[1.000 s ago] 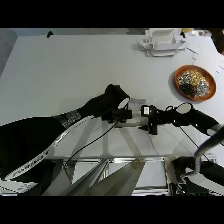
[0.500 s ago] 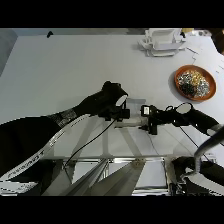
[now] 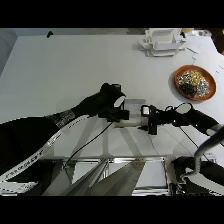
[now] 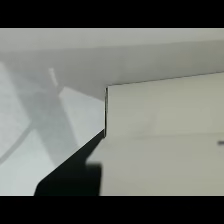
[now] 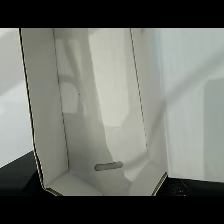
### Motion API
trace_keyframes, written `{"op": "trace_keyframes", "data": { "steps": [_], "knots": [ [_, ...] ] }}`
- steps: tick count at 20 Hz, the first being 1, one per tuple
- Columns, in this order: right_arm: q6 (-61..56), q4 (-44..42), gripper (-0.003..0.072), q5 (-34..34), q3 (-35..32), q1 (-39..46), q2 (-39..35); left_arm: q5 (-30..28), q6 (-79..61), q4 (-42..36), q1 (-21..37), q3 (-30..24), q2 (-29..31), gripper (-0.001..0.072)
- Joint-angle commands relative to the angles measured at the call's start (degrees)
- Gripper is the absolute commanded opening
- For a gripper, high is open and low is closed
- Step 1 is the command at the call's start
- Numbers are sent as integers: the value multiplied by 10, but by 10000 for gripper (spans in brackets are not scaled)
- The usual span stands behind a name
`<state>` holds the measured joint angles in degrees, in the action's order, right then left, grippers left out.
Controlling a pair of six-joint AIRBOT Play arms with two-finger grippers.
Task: Fold the box and place the chain.
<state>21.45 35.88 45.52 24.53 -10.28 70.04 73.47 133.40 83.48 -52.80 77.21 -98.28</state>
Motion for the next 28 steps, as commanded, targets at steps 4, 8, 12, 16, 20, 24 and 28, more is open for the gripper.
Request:
{"op": "trace_keyframes", "data": {
  "steps": [4,8,12,16,20,24,28],
  "knots": [
    [0,1,310,0,0,0,0,-42,-3,-30,-2,-19,-1,71],
    [0,1,310,0,0,0,0,-45,8,-27,-2,-19,-1,72],
    [0,1,310,0,0,0,0,-51,7,-27,-2,-19,-1,143],
    [0,1,310,0,0,0,0,-51,7,-26,-2,-19,-1,205],
    [0,1,310,0,0,0,0,-51,7,-27,-2,-20,-1,9],
    [0,1,310,0,0,0,0,-51,7,-27,-2,-20,-1,10],
    [0,1,310,0,0,0,0,-51,5,-26,0,-20,10,215]
  ]
}}
